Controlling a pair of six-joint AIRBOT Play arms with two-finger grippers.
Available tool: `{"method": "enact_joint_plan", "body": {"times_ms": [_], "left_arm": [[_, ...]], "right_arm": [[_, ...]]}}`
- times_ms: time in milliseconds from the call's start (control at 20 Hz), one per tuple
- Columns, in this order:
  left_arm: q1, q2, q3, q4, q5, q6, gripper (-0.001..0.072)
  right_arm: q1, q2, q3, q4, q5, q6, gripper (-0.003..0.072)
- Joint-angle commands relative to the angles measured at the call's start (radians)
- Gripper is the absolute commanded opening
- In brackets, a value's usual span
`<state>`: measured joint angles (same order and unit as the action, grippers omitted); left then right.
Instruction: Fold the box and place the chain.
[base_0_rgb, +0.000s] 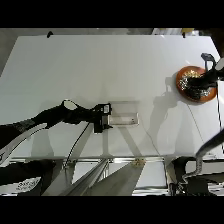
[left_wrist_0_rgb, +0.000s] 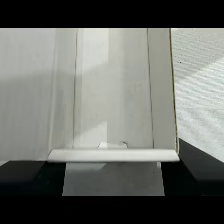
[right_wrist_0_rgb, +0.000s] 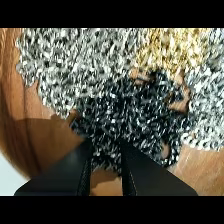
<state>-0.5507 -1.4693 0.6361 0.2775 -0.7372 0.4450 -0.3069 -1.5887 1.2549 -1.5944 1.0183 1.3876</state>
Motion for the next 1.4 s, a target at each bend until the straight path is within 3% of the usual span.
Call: {"method": "enact_joint_plan", "body": {"times_ms": [0, 400, 500, 550, 600, 800, 1050, 1200, 1300, 1350], "left_arm": [[0.000, 0.000, 0.000, 0.000, 0.000, 0.000, 0.0149], [0.000, 0.000, 0.000, 0.000, 0.000, 0.000, 0.0149], [0.000, 0.000, 0.000, 0.000, 0.000, 0.000, 0.0149], [0.000, 0.000, 0.000, 0.000, 0.000, 0.000, 0.0149], [0.000, 0.000, 0.000, 0.000, 0.000, 0.000, 0.0149], [0.000, 0.000, 0.000, 0.000, 0.000, 0.000, 0.0149], [0.000, 0.000, 0.000, 0.000, 0.000, 0.000, 0.0149], [0.000, 0.000, 0.000, 0.000, 0.000, 0.000, 0.0149], [0.000, 0.000, 0.000, 0.000, 0.000, 0.000, 0.0149], [0.000, 0.000, 0.000, 0.000, 0.000, 0.000, 0.0149]], "right_arm": [[-0.001, -0.006, 0.001, -0.002, -0.037, -0.001, 0.0168], [-0.001, -0.049, 0.001, 0.000, -0.018, -0.001, 0.0168], [-0.001, -0.049, 0.001, 0.000, -0.015, -0.001, 0.0134], [-0.001, -0.048, 0.001, 0.000, -0.012, -0.001, 0.0023], [0.000, -0.048, 0.001, 0.001, -0.008, -0.001, 0.0008], [0.000, 0.009, 0.002, 0.000, 0.023, -0.002, 0.0008], [-0.001, 0.198, 0.001, 0.000, 0.041, -0.010, 0.0008], [-0.001, 0.224, 0.001, -0.001, 0.053, -0.067, 0.0014], [-0.001, 0.194, 0.000, 0.005, 0.072, -0.098, 0.0122], [-0.001, 0.172, 0.000, 0.010, 0.079, -0.129, 0.0130]]}}
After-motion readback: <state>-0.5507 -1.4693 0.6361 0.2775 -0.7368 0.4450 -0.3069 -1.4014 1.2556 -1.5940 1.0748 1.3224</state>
